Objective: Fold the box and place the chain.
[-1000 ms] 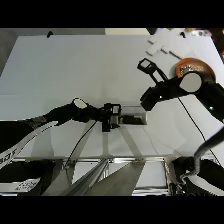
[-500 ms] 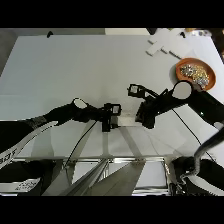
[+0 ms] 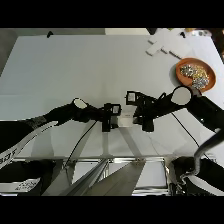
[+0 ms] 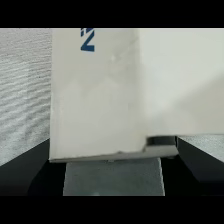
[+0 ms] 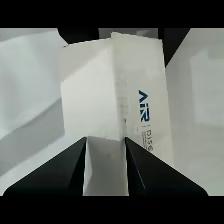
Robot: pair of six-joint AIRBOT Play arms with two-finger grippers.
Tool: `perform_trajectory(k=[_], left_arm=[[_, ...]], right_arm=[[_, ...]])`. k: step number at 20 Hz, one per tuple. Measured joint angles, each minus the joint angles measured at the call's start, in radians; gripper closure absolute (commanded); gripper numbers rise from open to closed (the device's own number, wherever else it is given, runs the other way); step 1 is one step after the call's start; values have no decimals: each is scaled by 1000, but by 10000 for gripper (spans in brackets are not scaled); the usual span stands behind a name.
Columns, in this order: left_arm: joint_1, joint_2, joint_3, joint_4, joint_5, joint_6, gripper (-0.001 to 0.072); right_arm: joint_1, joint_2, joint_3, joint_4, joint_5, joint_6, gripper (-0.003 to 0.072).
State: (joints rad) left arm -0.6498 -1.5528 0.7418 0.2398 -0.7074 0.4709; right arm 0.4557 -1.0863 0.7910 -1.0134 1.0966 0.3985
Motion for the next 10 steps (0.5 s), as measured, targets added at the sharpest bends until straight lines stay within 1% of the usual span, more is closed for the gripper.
perform_trajectory(k=[5, 7, 10], left_arm=[[0, 0, 0, 0, 0, 0, 698], [0, 0, 0, 0, 0, -1, 698], [0, 0, 0, 0, 0, -2, 698]], right_arm=[[25, 2, -8, -45, -48, -3, 430], [28, 2, -9, -52, -56, -3, 506], [30, 2, -10, -58, -68, 3, 538]])
